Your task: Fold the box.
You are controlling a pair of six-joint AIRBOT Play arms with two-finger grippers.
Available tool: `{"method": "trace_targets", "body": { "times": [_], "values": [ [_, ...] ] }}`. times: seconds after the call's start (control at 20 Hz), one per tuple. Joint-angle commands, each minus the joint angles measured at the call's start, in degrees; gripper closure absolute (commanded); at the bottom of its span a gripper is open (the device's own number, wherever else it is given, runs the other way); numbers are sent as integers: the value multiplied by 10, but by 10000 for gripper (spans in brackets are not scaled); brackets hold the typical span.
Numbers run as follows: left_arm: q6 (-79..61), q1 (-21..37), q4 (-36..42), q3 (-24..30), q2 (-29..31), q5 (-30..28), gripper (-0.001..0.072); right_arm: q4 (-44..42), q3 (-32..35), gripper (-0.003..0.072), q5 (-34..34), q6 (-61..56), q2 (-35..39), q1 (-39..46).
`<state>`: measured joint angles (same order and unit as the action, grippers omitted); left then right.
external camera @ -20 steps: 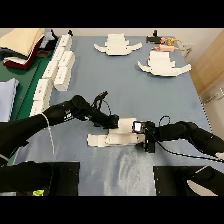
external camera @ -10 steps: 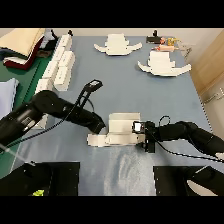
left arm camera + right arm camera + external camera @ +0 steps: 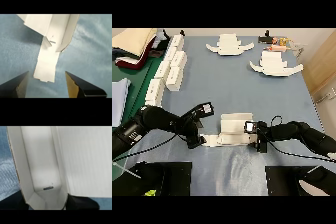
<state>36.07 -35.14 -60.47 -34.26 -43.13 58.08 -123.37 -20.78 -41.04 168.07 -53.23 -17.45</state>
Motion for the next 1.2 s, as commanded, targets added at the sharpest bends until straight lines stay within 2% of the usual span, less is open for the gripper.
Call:
{"method": "trace_targets", "body": {
  "times": [0.0, 0.3, 0.5, 0.7, 0.8, 0.85, 0.9, 1.05, 1.15],
  "values": [
    [-134, 9, 15, 24, -18, -17, 7, 0, 0, 144, 0, 0, 0, 0],
    [-333, 7, 194, 69, -59, -74, 8, 0, 0, 143, 0, 0, 0, 0],
    [-342, -22, 235, 69, -102, -133, 8, 0, 0, 144, 0, 0, 0, 0],
    [-352, -38, 241, 68, -141, -190, 14, 0, 0, 144, 0, 0, 0, 0],
    [-353, -42, 248, 65, -154, -206, 326, 0, 0, 143, 0, 0, 0, 0],
    [-355, -42, 249, 63, -160, -206, 426, 0, 0, 144, 0, 0, 0, 0],
    [-356, -42, 248, 62, -166, -206, 483, 0, 0, 143, 0, 0, 0, 0],
    [-358, -49, 256, 56, -179, -207, 481, 0, 0, 144, 0, 0, 0, 0],
    [-389, -57, 292, 55, -181, -207, 481, 0, 0, 144, 0, 0, 0, 0]
  ]
}}
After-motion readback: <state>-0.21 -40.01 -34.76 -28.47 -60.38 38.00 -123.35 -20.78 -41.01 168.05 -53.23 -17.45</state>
